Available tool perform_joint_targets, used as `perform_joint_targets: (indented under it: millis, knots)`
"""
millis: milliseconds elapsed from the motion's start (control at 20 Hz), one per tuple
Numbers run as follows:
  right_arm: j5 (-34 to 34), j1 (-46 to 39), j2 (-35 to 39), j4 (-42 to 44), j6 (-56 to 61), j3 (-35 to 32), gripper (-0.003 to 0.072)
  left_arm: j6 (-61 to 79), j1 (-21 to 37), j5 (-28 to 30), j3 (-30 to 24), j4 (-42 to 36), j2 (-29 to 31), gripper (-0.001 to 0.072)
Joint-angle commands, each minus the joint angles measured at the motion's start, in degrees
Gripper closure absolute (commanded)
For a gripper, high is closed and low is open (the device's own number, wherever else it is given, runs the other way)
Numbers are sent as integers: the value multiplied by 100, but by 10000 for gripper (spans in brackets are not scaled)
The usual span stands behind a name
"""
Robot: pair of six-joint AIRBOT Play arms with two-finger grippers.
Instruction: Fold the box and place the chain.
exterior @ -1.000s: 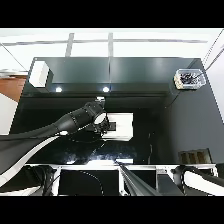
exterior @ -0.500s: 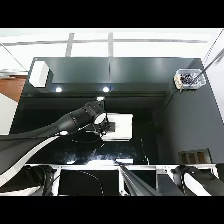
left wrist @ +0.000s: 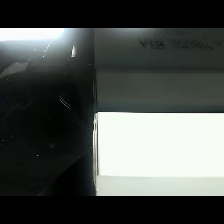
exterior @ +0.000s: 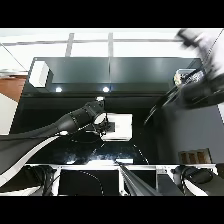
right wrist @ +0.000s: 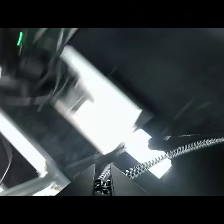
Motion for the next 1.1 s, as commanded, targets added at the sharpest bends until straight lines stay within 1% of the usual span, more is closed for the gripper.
perform_joint_targets:
  millis: [0,150,300,350,500,550,600,650,700,800,900,1000,1050]
  knots:
    - [-710,468,-48,570,-127,-1067,650,2,-2,-4,0,2,2,675]
    - [-1272,601,-286,778,-127,-1624,650,2,-2,-24,0,0,2,675]
    - [-1904,780,-562,898,-129,-1862,649,2,-2,-17,0,0,2,675]
    - [-2022,896,-671,938,-177,-1882,649,2,-2,-20,0,0,2,675]
    - [-2065,1091,-988,925,-212,-1886,648,2,-2,-17,0,0,2,675]
    - [-2116,1088,-1038,903,-210,-1899,630,2,-2,-17,0,2,2,675]
    - [-2149,1071,-1045,820,-212,-1897,396,2,-2,-13,0,4,2,675]
    - [-2076,1012,-1045,739,-214,-1893,235,2,-2,-4,0,2,2,674]
    - [-1934,907,-1043,669,-234,-1891,213,2,-2,-7,0,2,2,675]
    - [-1633,483,-931,426,-293,-1891,213,2,-2,-7,0,2,2,674]
    - [-1495,-179,-710,105,-334,-1893,213,2,-2,-7,0,2,2,674]
    - [-1646,-955,-605,-404,-339,-1897,213,2,-2,-4,0,2,2,674]
    - [-1956,-1353,-605,-745,-254,-1934,214,0,-2,-4,0,2,2,675]
